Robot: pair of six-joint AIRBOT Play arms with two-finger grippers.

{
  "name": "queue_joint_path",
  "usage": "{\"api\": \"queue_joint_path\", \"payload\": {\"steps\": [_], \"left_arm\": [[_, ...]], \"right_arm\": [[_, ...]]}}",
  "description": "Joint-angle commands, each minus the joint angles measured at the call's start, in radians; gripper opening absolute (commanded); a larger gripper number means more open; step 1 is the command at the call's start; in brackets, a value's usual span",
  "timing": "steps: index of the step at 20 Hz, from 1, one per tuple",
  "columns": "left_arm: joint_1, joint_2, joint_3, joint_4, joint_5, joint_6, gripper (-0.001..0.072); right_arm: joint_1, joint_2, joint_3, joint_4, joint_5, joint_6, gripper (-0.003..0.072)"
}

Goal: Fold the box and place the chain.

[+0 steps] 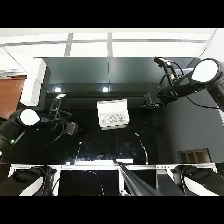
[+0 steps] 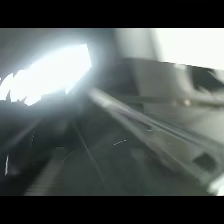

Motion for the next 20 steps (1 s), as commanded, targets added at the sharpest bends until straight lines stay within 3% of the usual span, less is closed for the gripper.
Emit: {"api": "queue_joint_path", "payload": {"steps": [1, 3, 6, 12, 20], "left_arm": [[-0.045, -0.028, -0.061, -0.319, 0.101, 0.899, 0.0713], [-0.106, -0.046, -0.057, -0.280, 0.144, 1.038, 0.0714], [-0.138, -0.162, 0.014, -0.283, 0.081, 1.254, 0.0714], [-0.138, -0.376, 0.129, -0.414, 0.175, 1.274, 0.0715], [-0.084, -0.404, 0.136, -0.423, 0.179, 1.205, 0.0714]], "right_arm": [[-0.001, 0.000, 0.000, 0.000, 0.000, -0.001, 0.0253], [-0.001, 0.000, 0.000, 0.000, 0.000, -0.001, 0.0252], [-0.001, 0.000, 0.000, 0.001, 0.000, 0.000, 0.0253], [-0.001, 0.000, 0.000, 0.001, 0.003, 0.000, 0.0252], [-0.001, 0.000, 0.000, 0.002, 0.002, 0.000, 0.0252]]}}
